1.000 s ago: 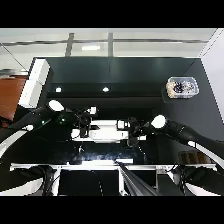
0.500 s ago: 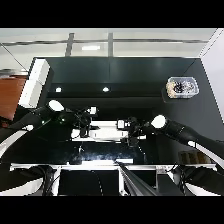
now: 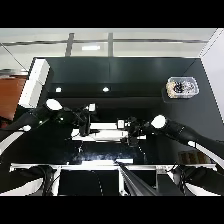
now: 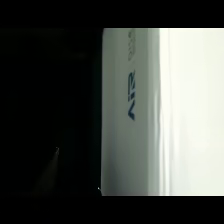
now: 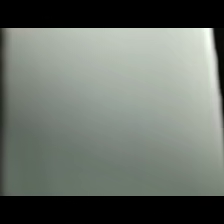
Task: Fold the box and place the chain.
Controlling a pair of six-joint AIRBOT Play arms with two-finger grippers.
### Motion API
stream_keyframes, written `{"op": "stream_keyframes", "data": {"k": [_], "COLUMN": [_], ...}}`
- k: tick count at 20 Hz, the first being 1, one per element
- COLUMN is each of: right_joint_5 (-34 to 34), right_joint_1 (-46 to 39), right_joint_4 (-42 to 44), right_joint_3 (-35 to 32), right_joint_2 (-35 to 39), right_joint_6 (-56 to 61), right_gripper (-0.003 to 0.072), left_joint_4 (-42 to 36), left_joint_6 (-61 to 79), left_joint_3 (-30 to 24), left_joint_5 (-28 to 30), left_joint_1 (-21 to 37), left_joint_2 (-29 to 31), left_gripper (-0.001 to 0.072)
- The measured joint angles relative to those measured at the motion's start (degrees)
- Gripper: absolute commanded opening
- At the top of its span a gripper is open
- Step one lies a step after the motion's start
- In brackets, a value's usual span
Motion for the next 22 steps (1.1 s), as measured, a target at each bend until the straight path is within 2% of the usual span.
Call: {"op": "stream_keyframes", "data": {"k": [5, 6, 7, 8, 9, 13, 16, 19, 22], "right_joint_5": [-0.85, -0.92, -0.98, -1.05, -1.09, -1.18, -1.18, -1.2, -1.2], "right_joint_1": [0.02, 0.02, 0.0, 0.02, 0.02, 0.02, 0.02, 0.02, 0.02], "right_joint_4": [0.02, 0.02, 0.02, 0.02, 0.02, 0.02, 0.02, 0.02, 0.02], "right_joint_3": [-0.02, -0.02, -0.02, -0.02, -0.02, -0.02, -0.02, -0.02, -0.02], "right_joint_2": [0.0, 0.0, 0.0, 0.0, 0.0, 0.0, 0.0, 0.0, 0.0], "right_joint_6": [0.66, 0.74, 0.79, 0.81, 0.83, 0.92, 0.94, 0.94, 0.94], "right_gripper": [0.0501, 0.0501, 0.0501, 0.0501, 0.0501, 0.0501, 0.0501, 0.0502, 0.0502], "left_joint_4": [4.98, 5.99, 6.54, 7.28, 7.67, 8.28, 6.08, -1.33, -10.16], "left_joint_6": [-7.19, -9.05, -10.99, -13.22, -15.76, -26.77, -34.8, -37.03, -35.45], "left_joint_3": [0.04, 0.02, 0.04, 0.02, 0.04, -0.24, -2.95, -6.43, -8.26], "left_joint_5": [-1.05, -2.25, -3.76, -5.97, -8.15, -18.12, -20.96, -17.4, -7.82], "left_joint_1": [4.11, 5.27, 6.45, 7.78, 9.07, 13.25, 12.37, 8.52, 3.85], "left_joint_2": [6.51, 7.93, 9.11, 10.19, 10.99, 12.85, 13.99, 14.73, 15.02], "left_gripper": [0.0635, 0.061, 0.0517, 0.0242, 0.0034, 0.0027, 0.0028, 0.0028, 0.0028]}}
